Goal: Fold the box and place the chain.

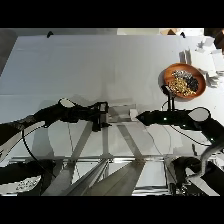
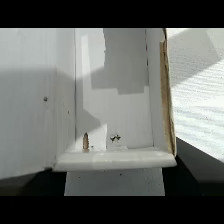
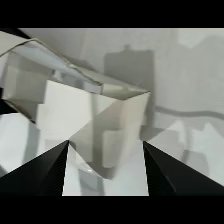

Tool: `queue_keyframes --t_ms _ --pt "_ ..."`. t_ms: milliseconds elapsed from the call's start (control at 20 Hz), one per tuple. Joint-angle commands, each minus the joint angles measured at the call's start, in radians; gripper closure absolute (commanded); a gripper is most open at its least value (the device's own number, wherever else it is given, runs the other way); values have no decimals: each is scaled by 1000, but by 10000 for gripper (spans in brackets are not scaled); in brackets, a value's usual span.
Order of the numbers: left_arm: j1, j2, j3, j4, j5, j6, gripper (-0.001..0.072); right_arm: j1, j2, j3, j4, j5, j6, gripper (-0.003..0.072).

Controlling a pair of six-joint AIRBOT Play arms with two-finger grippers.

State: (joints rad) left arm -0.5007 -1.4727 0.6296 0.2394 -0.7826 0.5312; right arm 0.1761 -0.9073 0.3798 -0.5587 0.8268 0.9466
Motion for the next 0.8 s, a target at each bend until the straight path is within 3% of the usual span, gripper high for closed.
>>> queue_keyframes --t_ms 0,750 --pt "0 1 0 0 0 0 497 1 -7 0 37 21 6 197" --pt "0 1 0 0 0 0 497 156 -115 0 27 -321 56 188"
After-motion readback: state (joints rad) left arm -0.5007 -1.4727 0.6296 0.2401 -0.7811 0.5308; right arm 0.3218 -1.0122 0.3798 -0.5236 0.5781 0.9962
